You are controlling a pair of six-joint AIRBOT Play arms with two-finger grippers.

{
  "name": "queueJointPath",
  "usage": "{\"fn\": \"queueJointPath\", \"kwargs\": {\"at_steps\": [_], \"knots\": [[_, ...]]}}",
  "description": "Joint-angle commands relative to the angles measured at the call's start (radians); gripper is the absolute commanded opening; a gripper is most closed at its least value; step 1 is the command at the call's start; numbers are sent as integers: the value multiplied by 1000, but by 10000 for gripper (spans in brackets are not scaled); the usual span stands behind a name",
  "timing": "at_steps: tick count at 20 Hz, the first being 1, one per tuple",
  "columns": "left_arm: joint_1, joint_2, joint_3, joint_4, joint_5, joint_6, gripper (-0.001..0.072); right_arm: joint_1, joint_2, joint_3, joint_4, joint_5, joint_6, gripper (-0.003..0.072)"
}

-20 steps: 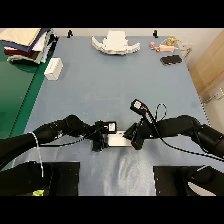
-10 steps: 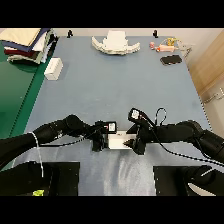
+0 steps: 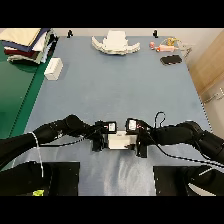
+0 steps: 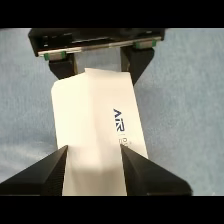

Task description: Fold the box.

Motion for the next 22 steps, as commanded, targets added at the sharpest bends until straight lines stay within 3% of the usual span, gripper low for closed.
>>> {"fn": "queueJointPath", "kwargs": {"at_steps": [1, 6, 22], "knots": [[0, 0, 1, 0, 0, 0, 472, 58, 1, -1, -87, 52, -36, 518], [0, 0, 1, 0, 0, 0, 472, 151, 1, -1, -177, 171, -28, 518], [0, 0, 1, 0, 0, 0, 472, 187, -50, -4, -248, 174, -28, 518]]}}
